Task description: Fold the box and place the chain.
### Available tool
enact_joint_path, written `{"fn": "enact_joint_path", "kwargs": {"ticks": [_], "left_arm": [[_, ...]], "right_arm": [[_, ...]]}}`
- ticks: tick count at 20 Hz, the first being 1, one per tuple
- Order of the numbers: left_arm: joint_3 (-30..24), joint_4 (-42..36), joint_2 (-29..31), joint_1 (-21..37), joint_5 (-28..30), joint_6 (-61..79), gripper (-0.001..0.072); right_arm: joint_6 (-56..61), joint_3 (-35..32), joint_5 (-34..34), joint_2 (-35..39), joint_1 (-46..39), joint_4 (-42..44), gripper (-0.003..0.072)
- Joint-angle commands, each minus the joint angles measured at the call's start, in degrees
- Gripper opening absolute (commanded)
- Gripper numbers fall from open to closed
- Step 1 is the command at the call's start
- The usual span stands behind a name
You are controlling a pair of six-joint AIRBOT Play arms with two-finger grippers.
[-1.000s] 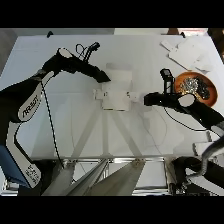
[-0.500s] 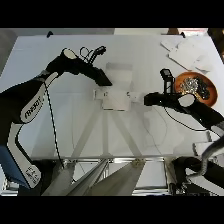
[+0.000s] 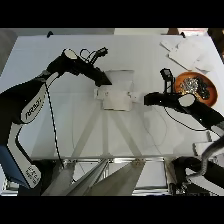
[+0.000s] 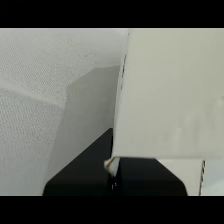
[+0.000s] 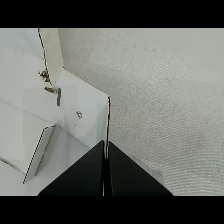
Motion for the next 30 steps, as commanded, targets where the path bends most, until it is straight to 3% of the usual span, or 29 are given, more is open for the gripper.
{"fn": "enact_joint_path", "kwargs": {"ticks": [1,17,18,20,24,28,30], "left_arm": [[0.0,0.0,0.0,0.0,-0.1,0.0,0.0012],[0.0,0.0,0.0,-0.1,0.3,0.1,0.001],[0.0,0.0,0.0,-0.1,0.2,0.1,0.001],[0.0,0.1,0.0,-0.1,0.0,0.1,0.0005],[0.0,1.0,2.7,-0.1,-0.2,-0.5,0.0001],[-0.3,10.6,11.0,-0.3,-3.4,-7.8,-0.0003],[-3.3,13.9,16.4,-0.9,-5.2,-7.5,-0.0004]], "right_arm": [[0.0,0.0,0.1,0.0,0.0,0.0,0.001],[0.1,0.0,-0.3,0.0,0.0,0.0,0.0016],[0.1,0.0,-0.3,0.0,0.0,0.1,0.0099],[0.1,0.2,-0.2,0.1,0.0,0.5,0.048],[0.1,1.6,0.3,4.5,-0.2,0.3,0.0496],[0.7,2.2,0.4,16.7,-5.7,0.3,0.0495],[0.7,2.2,1.2,22.8,-9.9,0.3,0.0493]]}}
